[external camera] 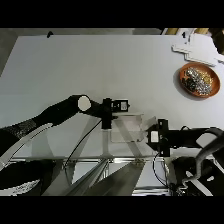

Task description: Fold the box and place the chain.

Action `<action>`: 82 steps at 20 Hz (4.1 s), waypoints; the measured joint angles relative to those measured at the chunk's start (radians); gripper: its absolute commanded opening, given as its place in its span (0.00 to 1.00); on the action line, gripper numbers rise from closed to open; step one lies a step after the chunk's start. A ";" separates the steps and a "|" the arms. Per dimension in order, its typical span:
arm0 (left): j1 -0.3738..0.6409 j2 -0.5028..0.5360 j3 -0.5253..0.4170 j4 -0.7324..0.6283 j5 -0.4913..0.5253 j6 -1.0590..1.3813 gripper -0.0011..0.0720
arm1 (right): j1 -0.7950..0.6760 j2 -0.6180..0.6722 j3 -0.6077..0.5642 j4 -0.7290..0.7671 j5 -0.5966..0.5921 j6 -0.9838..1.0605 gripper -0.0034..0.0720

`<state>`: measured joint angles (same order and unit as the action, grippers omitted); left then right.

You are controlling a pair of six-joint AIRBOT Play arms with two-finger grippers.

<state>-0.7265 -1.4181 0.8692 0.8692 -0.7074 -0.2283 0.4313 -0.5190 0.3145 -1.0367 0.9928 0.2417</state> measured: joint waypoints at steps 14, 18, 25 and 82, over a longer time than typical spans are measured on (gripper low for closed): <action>0.000 0.000 0.000 0.000 0.000 0.000 0.03 | 0.235 -0.124 -0.158 -0.090 -0.468 -0.003 0.96; 0.000 0.000 0.000 0.000 0.000 0.000 0.03 | 0.203 -0.148 -0.137 -0.087 -0.501 -0.003 0.96; 0.000 0.000 0.000 0.000 0.000 -0.001 0.03 | 0.093 -0.157 -0.068 -0.030 -0.443 -0.007 0.96; 0.000 0.000 0.000 0.000 -0.001 0.000 0.03 | -0.246 -0.670 0.021 0.598 -0.145 -0.805 0.58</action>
<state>-0.7265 -1.4181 0.8692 0.8692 -0.7082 -0.2283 0.1848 -1.1889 0.3359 -0.4389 0.8474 -0.5632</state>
